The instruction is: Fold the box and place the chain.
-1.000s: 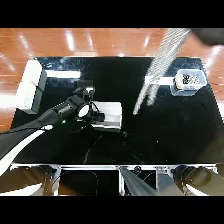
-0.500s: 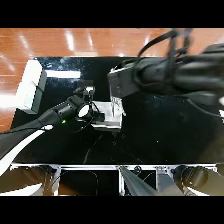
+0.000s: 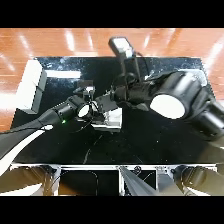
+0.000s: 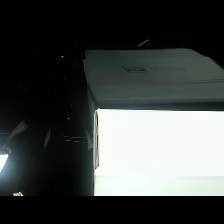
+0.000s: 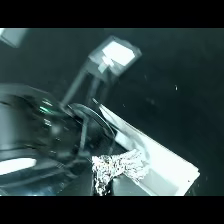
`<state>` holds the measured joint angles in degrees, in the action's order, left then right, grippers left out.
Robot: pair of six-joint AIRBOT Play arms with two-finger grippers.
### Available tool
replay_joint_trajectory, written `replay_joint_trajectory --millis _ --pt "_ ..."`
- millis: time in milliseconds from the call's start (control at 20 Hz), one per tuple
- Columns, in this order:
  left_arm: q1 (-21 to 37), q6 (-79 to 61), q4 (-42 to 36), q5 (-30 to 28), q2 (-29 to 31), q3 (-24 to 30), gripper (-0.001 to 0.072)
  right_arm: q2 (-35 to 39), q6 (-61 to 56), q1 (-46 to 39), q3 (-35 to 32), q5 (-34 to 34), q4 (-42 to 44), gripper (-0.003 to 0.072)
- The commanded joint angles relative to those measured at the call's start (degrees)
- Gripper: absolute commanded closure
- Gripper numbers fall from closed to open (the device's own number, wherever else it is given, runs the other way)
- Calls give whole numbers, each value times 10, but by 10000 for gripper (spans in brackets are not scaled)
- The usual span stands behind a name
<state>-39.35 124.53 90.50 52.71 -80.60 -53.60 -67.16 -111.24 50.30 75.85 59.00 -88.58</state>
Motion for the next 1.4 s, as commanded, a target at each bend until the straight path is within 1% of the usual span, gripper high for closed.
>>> replay_joint_trajectory --millis 0,150,200,250,300,550,650,750,800,850,900,950,1050,1150,1250,1300,1350 --pt "0 0 0 -1 0 0 686 -7 -9 -4 -43 -2 1 664" --pt "0 0 0 -1 0 0 687 -11 -9 -5 -53 -3 0 656" --pt "0 0 0 -1 0 0 687 -13 -9 -6 -53 -4 0 416" --pt "0 0 0 -1 0 0 687 -14 -9 -9 -53 -3 0 53" --pt "0 0 0 0 0 0 686 -14 -9 -13 -53 -3 0 7" --pt "0 0 -2 0 0 0 687 -2 -9 -37 -51 7 -4 6" --pt "0 0 -2 0 0 0 687 28 -10 -56 -51 38 -37 6" --pt "0 0 -7 2 0 0 683 65 -13 -83 -51 90 -77 6" --pt "0 0 -13 3 0 0 618 82 -13 -97 -51 114 -87 6" --pt "0 0 -22 3 1 0 426 98 -13 -111 -51 135 -95 5" --pt "0 -1 -33 2 2 0 252 110 -12 -123 -51 153 -96 6" --pt "0 -10 -47 4 4 -2 197 121 -10 -133 -51 170 -96 6" --pt "0 -29 -60 22 6 -14 197 132 -8 -138 -52 190 -96 6" --pt "1 -38 -54 52 11 -33 196 133 -8 -137 -52 192 -87 6" --pt "10 -94 -55 104 23 -56 196 133 17 -138 -52 193 -81 5" --pt "16 -146 -60 135 32 -65 197 133 27 -141 -52 190 -81 6" --pt "27 -200 -70 179 46 -70 198 131 28 -146 -51 183 -80 5"
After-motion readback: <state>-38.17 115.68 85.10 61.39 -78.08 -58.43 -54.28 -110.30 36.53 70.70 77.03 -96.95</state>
